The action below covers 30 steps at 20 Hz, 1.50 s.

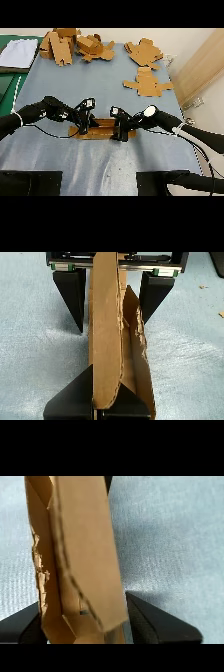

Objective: Fold the box.

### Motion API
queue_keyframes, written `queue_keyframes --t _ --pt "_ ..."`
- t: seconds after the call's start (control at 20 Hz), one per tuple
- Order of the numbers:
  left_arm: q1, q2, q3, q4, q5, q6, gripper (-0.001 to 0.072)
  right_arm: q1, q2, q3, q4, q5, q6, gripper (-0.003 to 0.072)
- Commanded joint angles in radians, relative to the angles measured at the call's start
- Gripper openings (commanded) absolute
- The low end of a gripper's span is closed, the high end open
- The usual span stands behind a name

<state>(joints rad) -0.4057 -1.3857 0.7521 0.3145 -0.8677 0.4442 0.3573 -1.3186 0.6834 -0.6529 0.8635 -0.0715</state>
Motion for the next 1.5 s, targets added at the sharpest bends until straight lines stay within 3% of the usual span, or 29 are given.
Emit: queue_keyframes --t 0.0,0.75,1.45 --pt "0.000 0.000 0.001 0.000 0.001 0.000 0.0015 0.011 -0.004 0.001 -0.003 -0.012 0.000 0.0701" --pt "0.000 0.000 0.001 0.000 0.000 0.000 0.0015 0.056 0.005 0.003 -0.117 -0.027 0.024 0.0699" --pt "0.000 0.000 0.001 0.000 0.001 0.000 0.0015 0.056 0.005 0.003 -0.117 -0.027 0.038 0.0699"
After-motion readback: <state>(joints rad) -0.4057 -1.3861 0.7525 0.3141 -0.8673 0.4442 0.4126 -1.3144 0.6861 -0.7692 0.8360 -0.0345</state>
